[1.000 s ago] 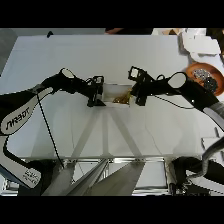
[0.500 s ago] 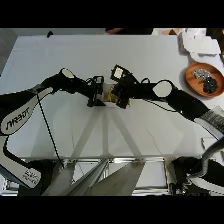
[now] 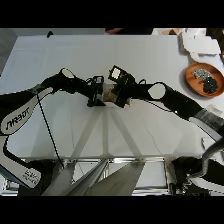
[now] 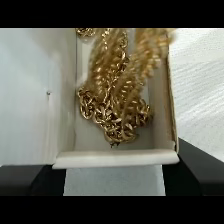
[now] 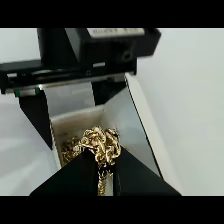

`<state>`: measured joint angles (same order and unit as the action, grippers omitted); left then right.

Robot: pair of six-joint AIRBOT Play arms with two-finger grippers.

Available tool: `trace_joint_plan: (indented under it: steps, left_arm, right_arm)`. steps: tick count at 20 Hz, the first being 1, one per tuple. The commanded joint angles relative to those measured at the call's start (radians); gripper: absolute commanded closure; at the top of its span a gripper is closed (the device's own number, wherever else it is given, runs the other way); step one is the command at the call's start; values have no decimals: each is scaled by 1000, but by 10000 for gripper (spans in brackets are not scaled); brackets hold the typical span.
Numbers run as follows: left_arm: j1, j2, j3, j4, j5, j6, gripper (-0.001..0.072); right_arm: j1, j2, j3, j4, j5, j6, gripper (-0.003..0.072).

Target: Fold the box and place the chain.

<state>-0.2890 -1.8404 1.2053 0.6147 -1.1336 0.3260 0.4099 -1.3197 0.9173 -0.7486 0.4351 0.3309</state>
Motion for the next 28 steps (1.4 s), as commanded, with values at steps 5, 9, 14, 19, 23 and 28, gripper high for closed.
trace_joint_plan:
  steps: [5,9,14,19,23,28]
  left_arm:
    - [0,0,0,0,0,0,451]
    - [0,0,0,0,0,0,451]
    - [0,0,0,0,0,0,451]
    - [0,0,0,0,0,0,451]
    - [0,0,0,0,0,0,451]
    - [0,0,0,0,0,0,451]
  right_arm:
    - [1,-19,0,-172,61,222,504]
    - [1,10,0,-166,118,222,504]
    - [-46,108,0,-167,181,222,504]
    - [-256,119,-21,-164,382,207,463]
    - [-366,107,-77,-163,383,56,446]
    - [-374,-14,-114,-96,341,-237,384]
